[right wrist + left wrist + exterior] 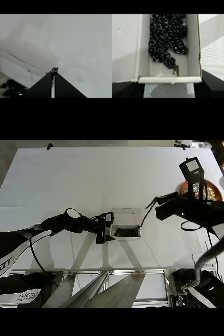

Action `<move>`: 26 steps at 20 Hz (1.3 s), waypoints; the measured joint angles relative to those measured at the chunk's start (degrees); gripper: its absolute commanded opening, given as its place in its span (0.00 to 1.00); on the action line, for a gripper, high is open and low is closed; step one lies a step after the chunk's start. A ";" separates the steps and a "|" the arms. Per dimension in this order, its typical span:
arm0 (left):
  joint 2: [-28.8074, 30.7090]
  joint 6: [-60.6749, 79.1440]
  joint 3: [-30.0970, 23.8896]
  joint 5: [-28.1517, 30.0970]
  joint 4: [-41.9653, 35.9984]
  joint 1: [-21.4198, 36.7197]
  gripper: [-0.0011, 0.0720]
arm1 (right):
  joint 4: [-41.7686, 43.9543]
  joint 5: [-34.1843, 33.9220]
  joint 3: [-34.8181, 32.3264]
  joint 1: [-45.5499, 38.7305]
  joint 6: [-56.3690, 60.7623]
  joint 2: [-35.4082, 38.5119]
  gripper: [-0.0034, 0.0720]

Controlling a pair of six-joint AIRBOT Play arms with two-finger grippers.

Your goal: Fold the box and place the chain.

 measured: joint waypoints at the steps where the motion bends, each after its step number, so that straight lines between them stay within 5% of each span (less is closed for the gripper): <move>1: 0.00 0.00 0.00 0.00 0.00 0.00 0.55 | 0.61 -0.20 0.00 1.36 0.28 0.92 0.06; 15: 0.00 0.00 0.00 0.00 0.00 0.00 0.55 | 16.90 -7.28 0.02 10.01 0.81 1.88 0.06; 26: 0.00 0.00 0.00 0.00 -0.02 0.00 0.55 | 19.98 -1.81 -1.68 10.32 0.83 -17.88 0.06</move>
